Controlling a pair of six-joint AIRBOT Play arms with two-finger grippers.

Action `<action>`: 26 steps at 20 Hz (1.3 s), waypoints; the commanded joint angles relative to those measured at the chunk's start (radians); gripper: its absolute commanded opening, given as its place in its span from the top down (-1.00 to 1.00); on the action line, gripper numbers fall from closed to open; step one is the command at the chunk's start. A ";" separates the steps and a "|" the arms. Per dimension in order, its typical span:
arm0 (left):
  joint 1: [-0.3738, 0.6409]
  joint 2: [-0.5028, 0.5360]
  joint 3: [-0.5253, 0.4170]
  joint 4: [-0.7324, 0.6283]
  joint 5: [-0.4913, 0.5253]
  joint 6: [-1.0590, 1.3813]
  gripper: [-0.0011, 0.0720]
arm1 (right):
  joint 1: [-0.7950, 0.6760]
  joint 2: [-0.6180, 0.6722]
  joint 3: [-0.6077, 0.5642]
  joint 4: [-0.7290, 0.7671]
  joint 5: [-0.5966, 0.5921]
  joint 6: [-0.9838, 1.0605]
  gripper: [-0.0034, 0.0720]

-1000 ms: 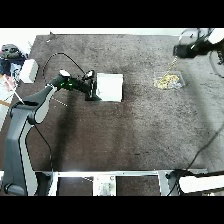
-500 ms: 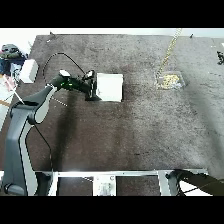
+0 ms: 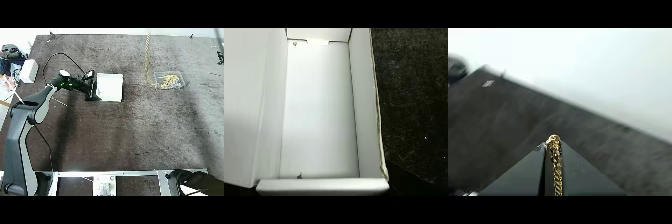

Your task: Fold the box and place the chain.

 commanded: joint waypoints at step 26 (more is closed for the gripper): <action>0.000 -0.001 0.000 0.000 0.000 0.000 -0.47 | -0.204 -0.235 -0.494 0.122 0.005 0.175 -0.15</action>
